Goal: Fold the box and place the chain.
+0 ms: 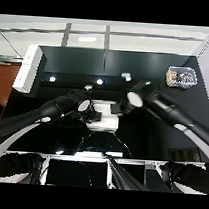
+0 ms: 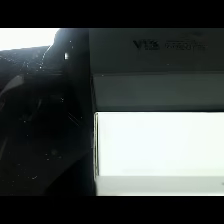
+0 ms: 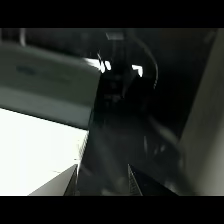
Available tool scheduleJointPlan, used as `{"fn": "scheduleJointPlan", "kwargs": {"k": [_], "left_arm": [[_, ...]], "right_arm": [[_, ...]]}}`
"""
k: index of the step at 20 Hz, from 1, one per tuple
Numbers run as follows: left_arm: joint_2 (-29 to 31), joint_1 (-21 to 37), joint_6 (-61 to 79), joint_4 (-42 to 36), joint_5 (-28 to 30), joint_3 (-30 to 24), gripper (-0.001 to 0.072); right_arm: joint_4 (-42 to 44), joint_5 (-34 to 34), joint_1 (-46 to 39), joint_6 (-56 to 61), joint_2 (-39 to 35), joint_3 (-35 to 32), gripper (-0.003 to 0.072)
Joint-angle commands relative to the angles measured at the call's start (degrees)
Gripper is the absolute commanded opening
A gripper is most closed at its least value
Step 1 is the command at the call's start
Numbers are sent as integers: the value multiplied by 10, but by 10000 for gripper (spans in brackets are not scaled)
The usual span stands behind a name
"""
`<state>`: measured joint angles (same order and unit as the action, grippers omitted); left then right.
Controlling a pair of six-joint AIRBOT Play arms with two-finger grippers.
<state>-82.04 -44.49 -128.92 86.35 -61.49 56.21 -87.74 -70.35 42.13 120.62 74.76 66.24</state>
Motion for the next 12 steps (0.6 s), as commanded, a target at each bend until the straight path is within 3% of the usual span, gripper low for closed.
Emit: {"fn": "scheduleJointPlan", "kwargs": {"k": [1, 3, 5, 9, 11, 12], "left_arm": [[0, 0, 0, 0, -2, 0, 31], [0, 0, 0, 0, -1, 0, 31], [0, 0, 0, 0, 0, 0, 31], [0, 0, 0, 0, 0, 0, 31], [0, 0, 0, 0, 0, 0, 31], [0, 0, 0, 0, 0, 0, 31]], "right_arm": [[-64, 12, -41, -67, -83, 18, 378], [-254, 52, -82, -64, -128, 18, 378], [-373, 77, -148, -62, -133, 18, 378], [-345, 175, -354, -40, -88, 6, 379], [-270, 194, -445, -15, -37, 6, 715], [-206, 196, -483, -19, -8, 6, 715]]}}
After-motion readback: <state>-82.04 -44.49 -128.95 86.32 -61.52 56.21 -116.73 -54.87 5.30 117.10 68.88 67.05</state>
